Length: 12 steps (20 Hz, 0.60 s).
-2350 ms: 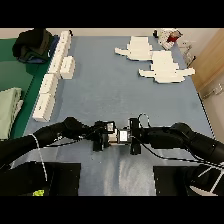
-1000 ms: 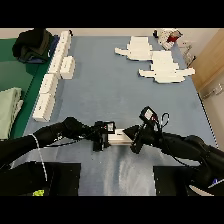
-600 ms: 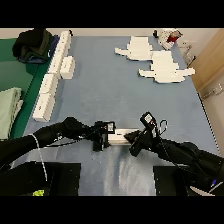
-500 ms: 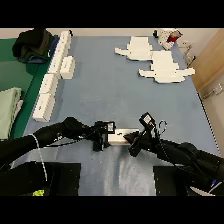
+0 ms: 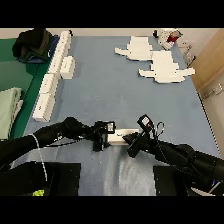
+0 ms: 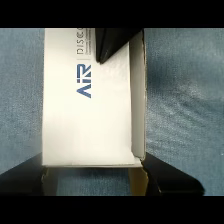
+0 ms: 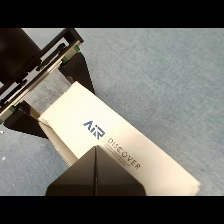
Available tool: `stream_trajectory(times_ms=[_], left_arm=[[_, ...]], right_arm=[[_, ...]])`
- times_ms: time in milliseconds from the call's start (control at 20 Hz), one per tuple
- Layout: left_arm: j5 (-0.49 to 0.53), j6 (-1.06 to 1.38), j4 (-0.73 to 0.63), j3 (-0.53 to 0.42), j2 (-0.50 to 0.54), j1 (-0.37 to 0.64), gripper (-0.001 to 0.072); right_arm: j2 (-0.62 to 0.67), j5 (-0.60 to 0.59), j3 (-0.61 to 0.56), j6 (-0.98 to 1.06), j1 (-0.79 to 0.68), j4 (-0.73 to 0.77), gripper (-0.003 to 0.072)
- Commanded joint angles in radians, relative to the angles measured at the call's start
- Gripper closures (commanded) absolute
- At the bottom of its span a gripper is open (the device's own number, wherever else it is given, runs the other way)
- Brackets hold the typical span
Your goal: Fold the box.
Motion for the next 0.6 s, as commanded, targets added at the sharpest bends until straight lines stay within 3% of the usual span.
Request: stream_trajectory(times_ms=[0, 250, 550], left_arm=[[0.001, 0.001, 0.001, 0.001, 0.000, 0.000, 0.0306], [0.001, 0.001, 0.001, 0.001, 0.000, 0.000, 0.0306], [0.001, 0.001, 0.001, 0.001, 0.000, 0.000, 0.0306]], right_arm=[[-0.004, -0.026, -0.004, 0.000, 0.002, -0.005, 0.0679], [0.015, -0.009, -0.001, -0.001, 0.001, -0.025, 0.0679], [0.087, -0.043, 0.073, 0.000, -0.057, -0.164, 0.0678]])
